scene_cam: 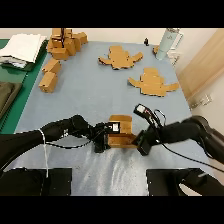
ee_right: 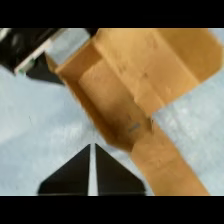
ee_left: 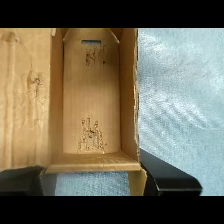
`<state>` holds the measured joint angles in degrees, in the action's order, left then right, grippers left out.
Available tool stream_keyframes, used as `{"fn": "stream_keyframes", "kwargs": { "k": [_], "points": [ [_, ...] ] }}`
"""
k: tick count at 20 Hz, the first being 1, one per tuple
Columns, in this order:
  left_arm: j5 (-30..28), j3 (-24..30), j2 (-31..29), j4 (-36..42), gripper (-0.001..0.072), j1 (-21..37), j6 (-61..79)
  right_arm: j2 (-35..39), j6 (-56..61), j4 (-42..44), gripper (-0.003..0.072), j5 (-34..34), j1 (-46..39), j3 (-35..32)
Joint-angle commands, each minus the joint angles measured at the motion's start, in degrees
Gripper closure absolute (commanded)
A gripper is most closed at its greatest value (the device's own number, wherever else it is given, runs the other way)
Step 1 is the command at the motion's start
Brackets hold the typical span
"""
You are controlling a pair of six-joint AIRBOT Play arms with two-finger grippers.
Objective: Fold the box.
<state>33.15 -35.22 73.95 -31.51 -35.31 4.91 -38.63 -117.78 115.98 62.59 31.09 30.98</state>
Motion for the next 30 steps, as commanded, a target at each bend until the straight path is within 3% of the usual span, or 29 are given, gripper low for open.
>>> {"fn": "stream_keyframes", "kwargs": {
  "k": [1,2,5,11,12,14,24,25,27,28,30],
  "points": [
    [-0.07,0.02,-0.02,-0.02,0.0232,-0.02,0.00,6.82,-9.84,-5.90,0.0240,0.20,0.04,-5.90],
    [-0.09,0.02,-0.02,0.00,0.0233,-0.02,-0.02,6.71,-14.12,-7.67,0.0173,-2.43,0.04,-7.15],
    [-0.09,0.02,-0.02,0.00,0.0233,-0.02,0.00,4.11,-24.04,-12.76,0.0173,-12.07,0.02,-9.79],
    [-0.09,0.02,-0.02,0.00,0.0233,-0.02,-0.02,-3.65,-32.70,-5.51,0.0187,-20.81,0.07,-9.86],
    [-0.09,0.02,0.00,-0.02,0.0232,-0.02,-0.02,-3.93,-34.34,-4.22,0.0214,-21.38,0.09,-9.86],
    [-0.09,0.02,-0.02,0.00,0.0233,-0.02,-0.02,-3.89,-36.79,-1.73,0.0517,-21.44,0.09,-9.86],
    [-0.07,0.02,-0.02,-0.02,0.0233,-0.02,0.00,-6.51,-39.39,2.32,0.0528,-27.23,2.56,-9.88],
    [-0.09,0.02,-0.02,-0.02,0.0232,-0.02,-0.02,-6.82,-39.41,3.28,0.0519,-27.67,2.62,-9.86],
    [-0.09,0.02,-0.02,0.00,0.0232,-0.02,-0.02,-7.32,-39.39,4.33,0.0256,-27.69,2.62,-9.86],
    [-0.09,0.02,-0.02,-0.02,0.0233,-0.02,0.00,-7.52,-39.39,4.35,0.0161,-27.65,2.62,-9.88],
    [-0.09,0.02,0.00,-0.02,0.0232,-0.02,-0.02,-7.80,-39.39,4.35,0.0101,-27.67,2.62,-9.86]
  ]
}}
